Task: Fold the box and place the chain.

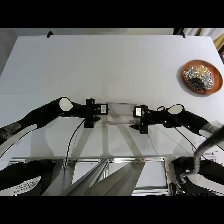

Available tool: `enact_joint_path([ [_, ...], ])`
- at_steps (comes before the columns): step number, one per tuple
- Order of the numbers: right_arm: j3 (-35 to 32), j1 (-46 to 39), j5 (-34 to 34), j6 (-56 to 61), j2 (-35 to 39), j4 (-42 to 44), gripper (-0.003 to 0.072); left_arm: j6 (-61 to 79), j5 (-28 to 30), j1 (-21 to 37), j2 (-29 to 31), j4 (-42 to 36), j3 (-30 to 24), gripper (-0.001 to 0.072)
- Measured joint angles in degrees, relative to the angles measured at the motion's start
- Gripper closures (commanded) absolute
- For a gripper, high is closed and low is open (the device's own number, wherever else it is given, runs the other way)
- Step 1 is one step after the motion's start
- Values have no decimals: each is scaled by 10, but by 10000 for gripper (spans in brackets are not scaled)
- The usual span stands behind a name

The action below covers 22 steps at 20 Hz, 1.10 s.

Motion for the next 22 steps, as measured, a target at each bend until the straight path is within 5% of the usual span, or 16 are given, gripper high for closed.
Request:
enact_joint_path([
  [15,0,0,0,0,0,0,288,8,-55,-4,32,2,-1,440],
  [22,0,0,0,0,0,0,288,63,-49,-30,33,-59,-1,438],
])
